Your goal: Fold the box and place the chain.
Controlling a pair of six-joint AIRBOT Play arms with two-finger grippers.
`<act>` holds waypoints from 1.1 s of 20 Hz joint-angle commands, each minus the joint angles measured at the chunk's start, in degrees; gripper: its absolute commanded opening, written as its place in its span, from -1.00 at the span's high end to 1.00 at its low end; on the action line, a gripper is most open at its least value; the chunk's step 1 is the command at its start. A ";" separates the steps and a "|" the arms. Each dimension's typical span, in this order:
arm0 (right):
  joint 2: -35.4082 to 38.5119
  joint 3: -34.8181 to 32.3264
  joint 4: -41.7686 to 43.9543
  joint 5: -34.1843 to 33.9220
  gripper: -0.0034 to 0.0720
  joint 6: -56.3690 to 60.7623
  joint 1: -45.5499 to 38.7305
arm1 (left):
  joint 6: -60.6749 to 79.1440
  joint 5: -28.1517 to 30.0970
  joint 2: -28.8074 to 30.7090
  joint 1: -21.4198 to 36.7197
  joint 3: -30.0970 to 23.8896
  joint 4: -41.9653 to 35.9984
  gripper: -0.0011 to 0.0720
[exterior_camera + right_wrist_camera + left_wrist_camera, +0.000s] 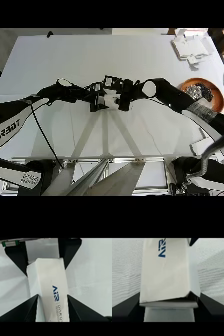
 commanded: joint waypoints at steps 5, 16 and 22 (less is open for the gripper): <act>2.14 -0.39 -0.35 -1.81 -0.14 0.04 1.09 | 0.13 -0.26 0.00 -0.07 0.02 0.17 0.04; 0.52 -3.69 -0.33 -6.29 0.05 0.24 1.09 | 0.13 -0.26 0.00 -0.04 0.02 0.17 0.04; 1.57 -3.69 -0.33 -8.17 0.05 0.24 1.53 | 0.13 -0.26 0.00 -0.04 0.02 0.17 0.04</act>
